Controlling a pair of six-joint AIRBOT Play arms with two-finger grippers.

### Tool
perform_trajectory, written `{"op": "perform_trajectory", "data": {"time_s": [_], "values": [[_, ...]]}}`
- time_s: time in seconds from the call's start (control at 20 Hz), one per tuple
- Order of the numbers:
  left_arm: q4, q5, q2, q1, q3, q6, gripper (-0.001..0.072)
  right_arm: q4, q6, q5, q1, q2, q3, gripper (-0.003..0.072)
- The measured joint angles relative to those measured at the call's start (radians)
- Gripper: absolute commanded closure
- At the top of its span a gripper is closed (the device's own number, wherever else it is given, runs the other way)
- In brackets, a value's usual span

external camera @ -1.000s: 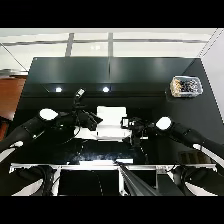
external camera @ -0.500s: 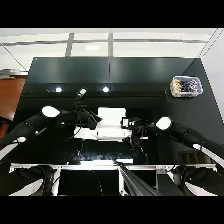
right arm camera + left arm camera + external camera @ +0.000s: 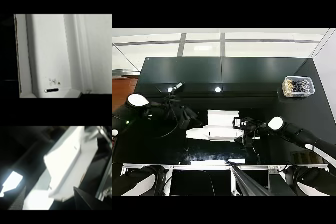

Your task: Fold the box and place the chain.

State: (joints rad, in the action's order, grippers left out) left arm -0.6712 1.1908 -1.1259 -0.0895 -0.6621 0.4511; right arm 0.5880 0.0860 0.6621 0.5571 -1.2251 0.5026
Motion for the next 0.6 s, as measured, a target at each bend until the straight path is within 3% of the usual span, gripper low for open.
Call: {"op": "perform_trajectory", "data": {"time_s": [0.3, 0.6], "values": [[-0.191, 0.071, 0.005, -0.015, 0.000, -0.085, 0.0003, 0.000, 0.000, 0.000, 0.000, 0.000, 0.000, 0.0133], [-0.229, -0.060, 0.001, -0.123, 0.034, -0.239, 0.0005, 0.000, 0.000, 0.000, 0.000, 0.000, 0.000, 0.0133]]}}
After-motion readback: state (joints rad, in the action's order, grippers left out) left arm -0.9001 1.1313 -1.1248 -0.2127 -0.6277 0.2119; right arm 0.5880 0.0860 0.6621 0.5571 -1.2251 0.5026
